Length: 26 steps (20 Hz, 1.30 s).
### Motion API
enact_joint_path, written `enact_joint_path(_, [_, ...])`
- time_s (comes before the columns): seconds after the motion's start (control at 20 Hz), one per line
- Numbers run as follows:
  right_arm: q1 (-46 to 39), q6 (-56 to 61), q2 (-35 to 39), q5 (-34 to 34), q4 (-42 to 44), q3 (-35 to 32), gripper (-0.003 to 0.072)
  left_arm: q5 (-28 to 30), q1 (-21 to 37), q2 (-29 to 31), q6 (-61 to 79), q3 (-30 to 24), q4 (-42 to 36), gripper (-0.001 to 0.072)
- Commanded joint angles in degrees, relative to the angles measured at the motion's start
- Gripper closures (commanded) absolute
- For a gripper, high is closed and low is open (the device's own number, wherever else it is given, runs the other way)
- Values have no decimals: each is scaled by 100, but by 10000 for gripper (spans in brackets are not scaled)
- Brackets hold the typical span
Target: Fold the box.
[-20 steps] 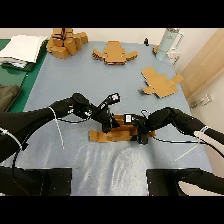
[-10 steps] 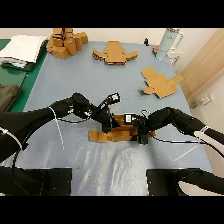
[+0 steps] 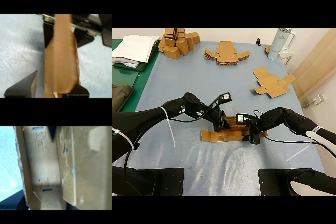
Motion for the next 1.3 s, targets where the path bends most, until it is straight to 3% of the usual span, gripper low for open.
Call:
enact_joint_path(0.0, [4, -2, -2, -2, -2, 2, 175, -28, 146, 153, -673, 4, 251, 144])
enact_joint_path(0.05, [4, -2, -2, -2, -2, 0, 174, -74, 243, 258, -1134, 4, 501, 97])
enact_joint_path(0.35, [4, 0, -2, -2, 7, 2, 174, -1543, 549, 892, -3086, 4, 1961, 100])
enact_joint_path(0.4, [4, 0, -2, -2, 11, 2, 174, -1856, 542, 914, -3493, 4, 2028, 179])
enact_joint_path(0.5, [4, 0, 0, -4, 17, 2, 174, -2376, 525, 914, -4135, -7, 2017, 695])
enact_joint_path(0.6, [4, -2, 0, -2, 11, 2, 174, -2490, 389, 914, -4852, -57, 1731, 697])
enact_joint_path(0.7, [4, -2, 0, -4, 11, 4, 174, -2262, 87, 911, -5047, -109, 951, 697])
enact_joint_path(0.85, [4, -2, -2, -4, 11, 2, 174, -702, -339, 876, -5112, -105, 72, 698])
enact_joint_path(0.95, [4, -2, -2, -4, 20, 2, 174, 24, -334, 682, -5147, -74, -269, 698])
enact_joint_path(1.25, [4, -2, -2, -7, 15, 2, 174, 824, -264, 181, -5265, 37, -603, 698])
